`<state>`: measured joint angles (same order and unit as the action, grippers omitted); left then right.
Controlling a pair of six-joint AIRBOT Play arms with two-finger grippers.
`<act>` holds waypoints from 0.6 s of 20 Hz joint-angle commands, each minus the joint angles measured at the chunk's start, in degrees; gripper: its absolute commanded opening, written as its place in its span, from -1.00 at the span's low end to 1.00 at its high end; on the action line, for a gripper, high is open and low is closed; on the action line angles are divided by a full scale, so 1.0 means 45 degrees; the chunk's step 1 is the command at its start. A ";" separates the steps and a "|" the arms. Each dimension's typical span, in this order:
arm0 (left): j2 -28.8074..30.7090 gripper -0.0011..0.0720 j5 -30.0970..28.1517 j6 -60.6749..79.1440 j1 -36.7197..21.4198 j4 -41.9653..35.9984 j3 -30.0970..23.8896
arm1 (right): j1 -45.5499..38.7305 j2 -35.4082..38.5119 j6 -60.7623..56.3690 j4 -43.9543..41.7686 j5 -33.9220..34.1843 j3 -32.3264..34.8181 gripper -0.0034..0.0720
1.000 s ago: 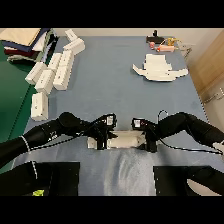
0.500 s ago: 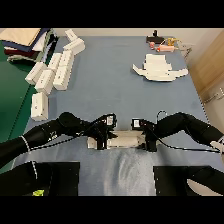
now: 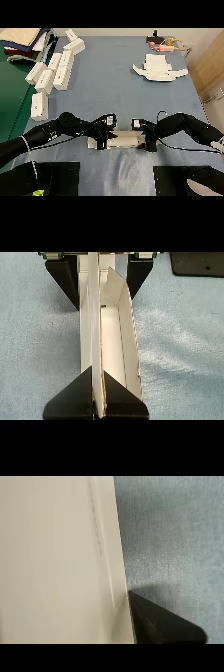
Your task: Fold the box.
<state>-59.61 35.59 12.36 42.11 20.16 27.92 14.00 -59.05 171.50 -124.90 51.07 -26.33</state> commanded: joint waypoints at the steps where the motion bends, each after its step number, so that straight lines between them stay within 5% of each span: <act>1: -0.0005 -0.94 -0.0005 0.0000 0.0005 0.0000 -0.0005 | 0.0010 -0.0010 -0.0010 -0.0194 -0.0005 0.0010 0.79; 4: -0.0010 -0.94 -0.0010 0.0000 0.0005 0.0000 -0.0005 | 0.0010 -0.0010 -0.0010 -0.0189 0.0000 0.0010 0.43; 12: -0.0005 -0.94 0.0000 0.0000 0.0005 0.0000 -0.0005 | 0.0005 -0.0010 -0.0010 -0.0189 0.0097 0.0010 0.43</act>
<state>-59.64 35.59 12.36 42.11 20.16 27.92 13.98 -59.07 171.52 -125.60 51.16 -26.30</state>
